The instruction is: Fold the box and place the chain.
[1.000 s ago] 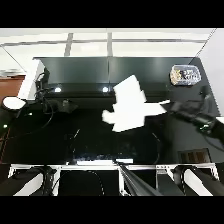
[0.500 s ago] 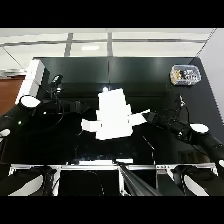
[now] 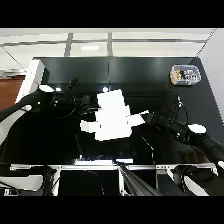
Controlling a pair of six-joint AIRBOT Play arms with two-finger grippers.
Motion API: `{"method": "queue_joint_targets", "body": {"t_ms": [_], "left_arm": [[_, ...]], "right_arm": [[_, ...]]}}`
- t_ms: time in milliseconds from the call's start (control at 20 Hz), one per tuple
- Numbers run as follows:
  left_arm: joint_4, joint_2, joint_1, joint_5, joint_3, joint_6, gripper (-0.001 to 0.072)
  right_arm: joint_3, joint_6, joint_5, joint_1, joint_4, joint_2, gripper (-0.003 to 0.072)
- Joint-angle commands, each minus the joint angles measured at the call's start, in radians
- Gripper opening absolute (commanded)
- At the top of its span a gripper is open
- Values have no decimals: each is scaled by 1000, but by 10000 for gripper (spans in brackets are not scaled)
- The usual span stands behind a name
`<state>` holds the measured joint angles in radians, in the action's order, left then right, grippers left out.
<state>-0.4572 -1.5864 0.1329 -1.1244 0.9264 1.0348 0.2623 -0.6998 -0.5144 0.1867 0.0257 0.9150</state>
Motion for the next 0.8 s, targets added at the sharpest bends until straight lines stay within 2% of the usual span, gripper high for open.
{"method": "queue_joint_targets", "body": {"t_ms": [0, 200, 350, 550, 600, 650, 700, 750], "left_arm": [[-17, -98, 18, -82, 90, 70, 702], [17, -195, 52, -200, 187, 31, 702], [97, -258, 56, -362, 262, -185, 700], [-6, -294, 61, -486, 343, -234, 680], [-7, -300, 65, -539, 358, -279, 624], [-13, -303, 69, -557, 369, -310, 531], [-24, -306, 72, -552, 377, -326, 527], [-51, -311, 76, -534, 388, -328, 472]], "right_arm": [[0, -1, -1, 2, 1, -1, 17], [0, 0, -2, 2, 0, -1, 17], [0, 0, -3, 2, 0, -1, 17], [0, 0, -4, 2, 0, -1, 17], [0, 0, -5, 2, 0, -1, 17], [0, 0, -5, 2, 0, -1, 17], [0, 0, -4, 2, 0, -1, 17], [0, 0, -4, 2, -3, -1, 17]]}}
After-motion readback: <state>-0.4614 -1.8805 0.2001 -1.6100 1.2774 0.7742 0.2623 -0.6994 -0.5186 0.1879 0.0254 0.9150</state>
